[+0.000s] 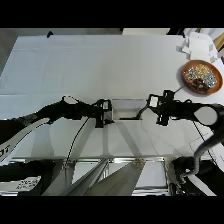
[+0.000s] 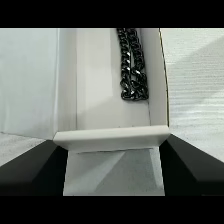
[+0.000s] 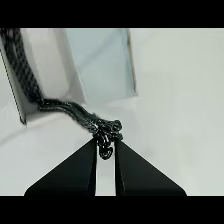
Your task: Fold the box and place the chain.
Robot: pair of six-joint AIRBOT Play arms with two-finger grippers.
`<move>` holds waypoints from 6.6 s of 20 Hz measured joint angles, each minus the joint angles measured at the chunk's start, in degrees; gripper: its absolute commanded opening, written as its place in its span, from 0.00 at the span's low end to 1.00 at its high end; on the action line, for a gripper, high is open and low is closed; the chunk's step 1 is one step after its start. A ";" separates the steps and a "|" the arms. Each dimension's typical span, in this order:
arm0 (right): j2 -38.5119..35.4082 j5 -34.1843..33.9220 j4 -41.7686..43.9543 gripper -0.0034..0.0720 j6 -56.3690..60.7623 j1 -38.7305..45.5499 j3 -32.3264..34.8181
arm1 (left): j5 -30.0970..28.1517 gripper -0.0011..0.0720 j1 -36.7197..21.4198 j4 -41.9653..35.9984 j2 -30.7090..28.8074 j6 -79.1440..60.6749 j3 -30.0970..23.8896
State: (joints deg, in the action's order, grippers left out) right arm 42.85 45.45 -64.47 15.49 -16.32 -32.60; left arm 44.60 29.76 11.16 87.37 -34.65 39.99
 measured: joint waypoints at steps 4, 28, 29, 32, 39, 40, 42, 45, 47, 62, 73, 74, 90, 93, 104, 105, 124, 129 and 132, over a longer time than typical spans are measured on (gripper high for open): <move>-2.32 4.55 5.60 0.06 0.63 0.00 -3.17 | 0.00 0.22 0.00 0.00 0.00 0.00 0.00; 23.47 9.20 4.42 0.06 28.72 -12.59 -15.41 | 0.00 0.22 0.00 0.00 0.00 0.02 0.00; 24.13 8.96 4.35 0.07 29.07 -12.92 -15.41 | -0.02 0.22 0.00 0.00 0.02 0.02 0.00; 25.27 8.02 4.26 0.13 29.53 -13.40 -15.41 | 0.00 0.22 0.00 0.00 0.00 0.02 0.00; 24.92 6.69 4.26 0.44 30.93 -12.76 -15.43 | 0.00 0.22 0.00 0.00 0.00 0.00 0.00; 24.20 6.91 4.22 0.44 31.28 -12.31 -15.43 | 0.00 0.22 0.00 0.00 0.02 0.02 0.00; 22.05 7.82 4.24 0.43 31.69 -10.97 -15.43 | 0.00 0.22 0.00 0.00 0.02 0.00 0.00; 18.05 9.53 3.72 0.43 32.52 -7.08 -15.43 | 0.00 0.22 0.00 0.00 0.00 0.00 0.00; 15.96 10.69 1.88 0.43 34.82 -3.02 -15.43 | 0.00 0.22 0.00 0.00 0.00 0.02 0.00; 30.32 6.01 -15.82 0.43 60.04 11.47 -15.45 | 0.00 0.22 0.00 0.00 0.02 0.00 0.00; 36.13 1.33 -16.98 0.43 61.22 10.67 -15.45 | 0.00 0.22 0.00 0.00 0.00 0.00 0.00; 36.22 1.07 -16.98 0.43 61.24 10.67 -15.47 | 0.00 0.22 0.00 0.00 0.00 0.00 0.00; 36.48 1.33 -19.98 0.24 64.43 10.64 -15.47 | 0.00 0.22 0.00 0.00 0.00 0.02 0.00; 36.48 1.18 -20.31 0.06 64.54 10.64 -14.99 | 0.00 0.22 0.00 0.00 0.02 0.02 0.00; 26.86 0.61 -20.63 0.06 64.22 10.62 -13.03 | 0.00 0.22 0.00 0.00 0.02 0.02 0.00; 24.46 0.98 -20.44 0.06 64.13 10.64 -13.05 | 0.00 0.22 0.00 0.00 0.00 0.02 0.00; -1.79 12.24 11.41 0.06 45.38 -3.87 -12.98 | 0.00 0.22 0.00 0.00 0.02 0.00 0.00; 3.85 7.85 12.26 0.06 44.39 -11.67 -12.98 | 0.00 0.22 0.00 0.00 0.00 0.02 0.00; 9.25 6.69 11.80 0.06 44.17 -13.42 -12.98 | 0.00 0.22 0.00 0.00 0.02 0.02 0.00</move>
State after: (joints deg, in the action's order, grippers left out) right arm 52.10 52.14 -52.66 59.66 -29.74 -45.58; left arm 44.60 29.76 11.16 87.39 -34.63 39.99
